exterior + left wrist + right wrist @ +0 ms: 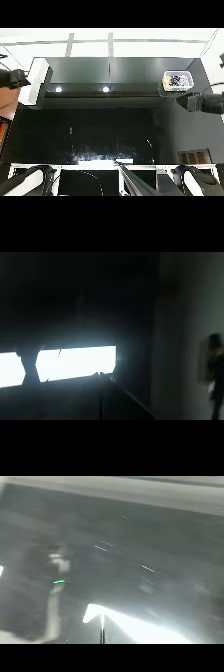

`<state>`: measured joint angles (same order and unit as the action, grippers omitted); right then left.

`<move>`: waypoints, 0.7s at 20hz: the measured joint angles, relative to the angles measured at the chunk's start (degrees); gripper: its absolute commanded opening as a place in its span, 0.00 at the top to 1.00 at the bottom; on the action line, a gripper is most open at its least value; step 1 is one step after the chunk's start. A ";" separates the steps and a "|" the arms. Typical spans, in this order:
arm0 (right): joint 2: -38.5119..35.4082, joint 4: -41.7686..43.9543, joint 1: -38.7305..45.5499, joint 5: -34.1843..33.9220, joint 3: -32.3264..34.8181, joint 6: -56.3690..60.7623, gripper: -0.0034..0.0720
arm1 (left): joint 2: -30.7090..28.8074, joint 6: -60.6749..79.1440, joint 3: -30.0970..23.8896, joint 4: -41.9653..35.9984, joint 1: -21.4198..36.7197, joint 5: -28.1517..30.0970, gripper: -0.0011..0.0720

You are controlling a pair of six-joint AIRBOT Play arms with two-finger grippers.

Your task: Fold the box and place the chain.

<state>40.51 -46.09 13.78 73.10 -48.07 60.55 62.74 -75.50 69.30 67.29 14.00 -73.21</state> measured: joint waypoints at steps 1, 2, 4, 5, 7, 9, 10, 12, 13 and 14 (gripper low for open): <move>-1.86 -2.62 0.35 -1.64 1.75 1.11 0.94 | -5.01 -0.02 -5.42 -0.76 -3.13 3.43 0.95; -3.39 -4.50 0.59 -3.65 4.04 1.79 0.94 | -9.77 -0.17 -10.82 -1.42 -6.03 7.04 0.95; -5.49 -5.11 0.92 -9.40 10.03 2.84 0.94 | -19.08 -1.14 -22.03 -2.16 -11.30 14.51 0.95; -6.03 -4.50 0.96 -11.98 12.76 2.93 0.94 | -22.56 -1.77 -26.60 -2.47 -12.90 16.94 0.95; -6.82 -2.93 1.07 -17.11 16.96 2.86 0.94 | -28.00 -2.91 -34.03 -2.34 -14.91 20.85 0.95; -7.21 -2.27 1.18 -20.02 19.26 2.69 0.94 | -30.95 -3.41 -38.27 -1.09 -15.96 23.41 0.95; -7.37 -2.10 1.18 -20.81 19.91 2.64 0.94 | -31.82 -3.63 -39.47 -0.42 -16.26 24.22 0.95; -7.50 -1.79 1.18 -21.86 20.81 2.51 0.94 | -32.92 -3.87 -41.09 0.61 -16.68 25.09 0.95; -7.56 -1.73 1.18 -22.18 21.03 2.49 0.94 | -33.29 -4.04 -41.59 0.92 -16.81 25.59 0.95; -7.61 -1.64 1.18 -22.45 21.27 2.51 0.94 | -33.53 -4.07 -41.92 1.27 -16.90 25.79 0.95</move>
